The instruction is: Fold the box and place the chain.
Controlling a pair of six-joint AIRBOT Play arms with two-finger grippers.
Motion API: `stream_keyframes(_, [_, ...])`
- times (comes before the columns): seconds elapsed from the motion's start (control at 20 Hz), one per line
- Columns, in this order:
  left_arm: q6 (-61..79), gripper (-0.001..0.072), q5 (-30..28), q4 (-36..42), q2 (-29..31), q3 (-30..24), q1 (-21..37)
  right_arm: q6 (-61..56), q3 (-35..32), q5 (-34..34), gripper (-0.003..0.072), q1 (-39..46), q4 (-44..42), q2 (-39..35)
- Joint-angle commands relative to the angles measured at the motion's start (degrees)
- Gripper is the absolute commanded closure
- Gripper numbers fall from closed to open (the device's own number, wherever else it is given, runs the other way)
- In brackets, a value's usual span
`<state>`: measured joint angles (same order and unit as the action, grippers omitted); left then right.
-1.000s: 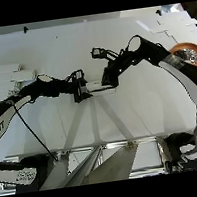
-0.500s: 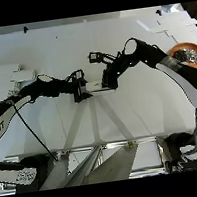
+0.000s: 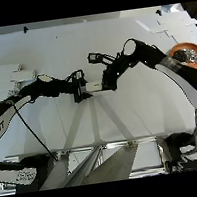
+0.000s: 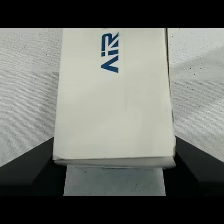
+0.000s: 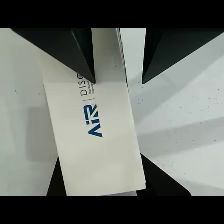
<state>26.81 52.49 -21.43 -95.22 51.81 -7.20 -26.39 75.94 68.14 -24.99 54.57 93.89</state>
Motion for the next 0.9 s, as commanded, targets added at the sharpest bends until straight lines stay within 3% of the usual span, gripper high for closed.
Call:
stream_keyframes(0.0, [-0.07,0.0449,0.00,0.02,0.04,0.00,-0.02,-1.16,0.09,-1.44,0.0348,0.02,-0.37,-1.42])
stream_keyframes(0.2, [-0.07,0.0449,0.00,0.02,0.04,0.00,-0.02,-5.14,0.09,-3.08,0.0372,0.28,-1.95,-3.91])
stream_keyframes(0.25, [-0.07,0.0449,0.00,0.02,0.04,0.00,-0.02,-6.78,0.09,-2.75,0.0455,0.92,-4.76,-4.04])
stream_keyframes(0.3, [-0.07,0.0449,0.00,0.02,0.04,0.00,-0.02,-8.35,0.07,-1.81,0.0647,1.84,-9.09,-3.91])
stream_keyframes(0.35, [-0.07,0.0449,0.00,0.02,0.04,0.00,-0.02,-9.94,0.07,-0.85,0.0677,2.60,-12.57,-3.61])
stream_keyframes(0.65, [-0.07,0.0449,0.02,0.02,0.04,0.00,-0.02,-24.55,0.07,-0.42,0.0677,2.93,-14.73,1.66])
stream_keyframes(0.85, [-0.07,0.0449,0.02,0.02,0.04,0.00,-0.02,-26.36,0.04,-0.22,0.0680,0.85,-14.84,4.39])
